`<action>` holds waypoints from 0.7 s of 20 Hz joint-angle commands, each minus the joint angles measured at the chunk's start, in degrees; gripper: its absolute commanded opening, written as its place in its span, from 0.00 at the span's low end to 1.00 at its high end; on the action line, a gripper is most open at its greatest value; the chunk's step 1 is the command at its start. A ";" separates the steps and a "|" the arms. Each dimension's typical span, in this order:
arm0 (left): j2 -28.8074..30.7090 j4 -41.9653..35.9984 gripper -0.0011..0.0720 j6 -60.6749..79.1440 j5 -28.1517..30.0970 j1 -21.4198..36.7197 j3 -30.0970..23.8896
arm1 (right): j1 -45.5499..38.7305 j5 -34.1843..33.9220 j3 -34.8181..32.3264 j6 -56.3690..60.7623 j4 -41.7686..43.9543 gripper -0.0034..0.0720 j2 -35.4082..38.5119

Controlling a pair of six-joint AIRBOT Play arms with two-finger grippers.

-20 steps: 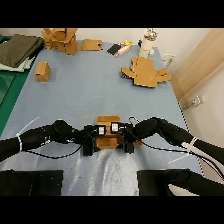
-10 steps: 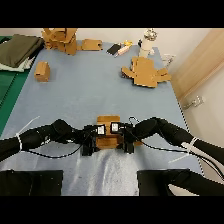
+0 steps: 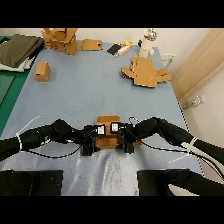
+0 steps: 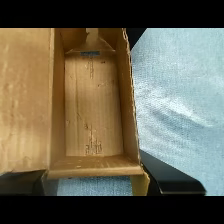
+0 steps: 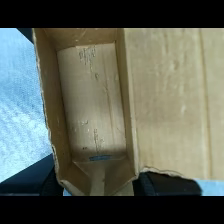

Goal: Fold the box.

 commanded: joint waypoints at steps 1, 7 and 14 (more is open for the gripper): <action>-0.02 0.00 0.49 0.00 0.00 -0.02 0.04 | 0.00 0.15 0.00 0.00 0.09 0.70 0.00; -0.02 0.00 0.49 0.00 -0.02 -0.02 0.04 | 0.00 -1.64 0.09 4.39 0.70 0.99 1.07; -0.02 0.00 0.49 0.00 -0.04 -0.04 0.04 | -0.02 -4.02 0.09 20.35 -12.02 0.99 8.13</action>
